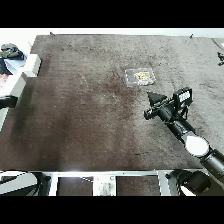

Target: Fold the box and place the chain.

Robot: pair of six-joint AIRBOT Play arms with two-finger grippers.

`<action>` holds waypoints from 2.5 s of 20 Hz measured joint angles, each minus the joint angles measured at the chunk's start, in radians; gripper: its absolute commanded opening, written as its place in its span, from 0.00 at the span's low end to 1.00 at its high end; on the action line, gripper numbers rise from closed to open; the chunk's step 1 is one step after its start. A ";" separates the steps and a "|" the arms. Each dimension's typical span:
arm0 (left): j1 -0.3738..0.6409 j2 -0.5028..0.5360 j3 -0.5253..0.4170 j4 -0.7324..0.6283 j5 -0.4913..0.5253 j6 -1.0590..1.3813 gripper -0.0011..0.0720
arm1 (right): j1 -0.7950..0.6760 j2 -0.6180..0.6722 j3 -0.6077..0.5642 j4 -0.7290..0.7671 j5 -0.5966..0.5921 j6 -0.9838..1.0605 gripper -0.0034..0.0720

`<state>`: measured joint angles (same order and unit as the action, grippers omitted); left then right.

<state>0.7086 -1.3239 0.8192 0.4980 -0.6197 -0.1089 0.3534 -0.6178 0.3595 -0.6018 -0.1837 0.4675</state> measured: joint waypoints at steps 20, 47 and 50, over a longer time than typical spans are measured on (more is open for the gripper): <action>0.009 -0.115 -0.032 0.153 0.084 -0.014 0.85 | 0.000 0.000 0.000 0.000 -0.001 0.000 0.03; -0.080 0.277 0.104 -0.177 -0.236 -0.071 0.02 | -0.002 0.000 0.000 0.000 -0.045 0.000 0.03; -0.196 0.381 0.089 -0.235 -0.134 -0.029 0.02 | -0.002 0.000 0.000 0.000 -0.049 0.000 0.03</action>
<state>0.5121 -0.9424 0.9085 0.2634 -0.7532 -0.1375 0.3515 -0.6178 0.3595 -0.6018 -0.2329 0.4675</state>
